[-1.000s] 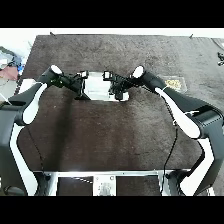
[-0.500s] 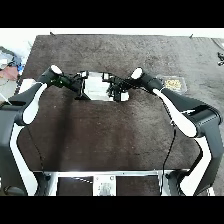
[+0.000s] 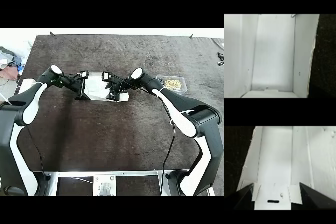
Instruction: Fold the box and place the chain.
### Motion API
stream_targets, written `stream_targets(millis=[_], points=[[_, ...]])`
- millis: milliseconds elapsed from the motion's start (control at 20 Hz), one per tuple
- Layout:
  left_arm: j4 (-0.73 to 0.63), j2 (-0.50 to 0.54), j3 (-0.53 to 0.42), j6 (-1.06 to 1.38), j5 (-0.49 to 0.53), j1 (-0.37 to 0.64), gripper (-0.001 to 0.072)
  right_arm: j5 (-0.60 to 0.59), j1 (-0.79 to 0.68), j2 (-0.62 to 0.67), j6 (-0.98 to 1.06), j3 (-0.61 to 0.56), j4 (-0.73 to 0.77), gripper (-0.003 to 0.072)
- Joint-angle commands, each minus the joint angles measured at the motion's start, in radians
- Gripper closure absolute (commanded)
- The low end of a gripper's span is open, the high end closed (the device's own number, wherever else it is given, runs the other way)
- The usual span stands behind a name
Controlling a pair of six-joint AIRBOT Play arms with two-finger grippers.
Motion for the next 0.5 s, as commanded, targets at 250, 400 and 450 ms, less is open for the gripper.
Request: stream_targets(millis=[250, 400, 450], points=[[0.000, -0.001, 0.001, 0.000, 0.000, 0.001, 0.0244, 0.004, 0.001, 0.006, 0.058, 0.001, -0.085, 0.0350], [0.000, -0.001, 0.001, 0.000, 0.000, 0.001, 0.0244, 0.005, 0.001, 0.017, 0.063, 0.001, -0.088, 0.0397], [0.000, -0.001, 0.001, 0.000, 0.000, 0.001, 0.0244, 0.005, 0.001, 0.026, 0.091, 0.000, -0.112, 0.0558]])
